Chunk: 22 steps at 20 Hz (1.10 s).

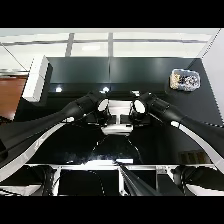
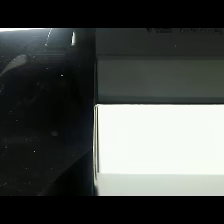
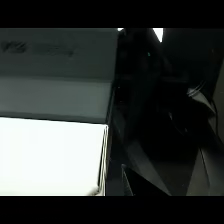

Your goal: Fold the box and place the chain.

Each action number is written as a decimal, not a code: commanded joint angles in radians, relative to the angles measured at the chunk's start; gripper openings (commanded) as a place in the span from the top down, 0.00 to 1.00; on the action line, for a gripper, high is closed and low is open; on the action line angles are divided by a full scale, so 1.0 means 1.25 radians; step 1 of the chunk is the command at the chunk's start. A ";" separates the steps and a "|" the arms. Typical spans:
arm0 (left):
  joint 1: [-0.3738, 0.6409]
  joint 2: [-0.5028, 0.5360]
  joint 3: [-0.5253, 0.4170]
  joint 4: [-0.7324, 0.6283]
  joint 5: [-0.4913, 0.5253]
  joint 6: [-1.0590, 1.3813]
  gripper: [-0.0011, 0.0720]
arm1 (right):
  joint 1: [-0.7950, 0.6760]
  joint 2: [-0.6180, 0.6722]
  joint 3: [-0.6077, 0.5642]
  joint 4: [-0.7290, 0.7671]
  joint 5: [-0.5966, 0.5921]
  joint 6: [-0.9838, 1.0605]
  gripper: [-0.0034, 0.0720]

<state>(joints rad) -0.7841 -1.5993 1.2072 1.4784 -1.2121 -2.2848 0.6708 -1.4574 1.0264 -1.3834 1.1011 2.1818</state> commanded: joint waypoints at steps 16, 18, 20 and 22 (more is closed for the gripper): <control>0.001 0.000 0.001 0.001 0.000 0.000 0.94 | 0.018 -0.021 0.007 0.002 0.014 0.054 0.89; 0.001 0.000 0.001 0.001 -0.001 0.000 0.94 | 0.017 -0.021 0.016 -0.002 0.014 0.056 0.68; 0.001 0.000 0.001 0.001 -0.001 0.000 0.94 | 0.015 -0.021 0.021 -0.006 0.013 0.056 0.68; 0.001 0.000 0.001 0.001 -0.001 0.000 0.94 | 0.015 -0.021 0.021 -0.009 0.014 0.056 0.68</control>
<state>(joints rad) -0.7837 -1.5997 1.2072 1.4815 -1.2152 -2.2871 0.6907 -1.4837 1.0473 -1.3876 1.1183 2.2520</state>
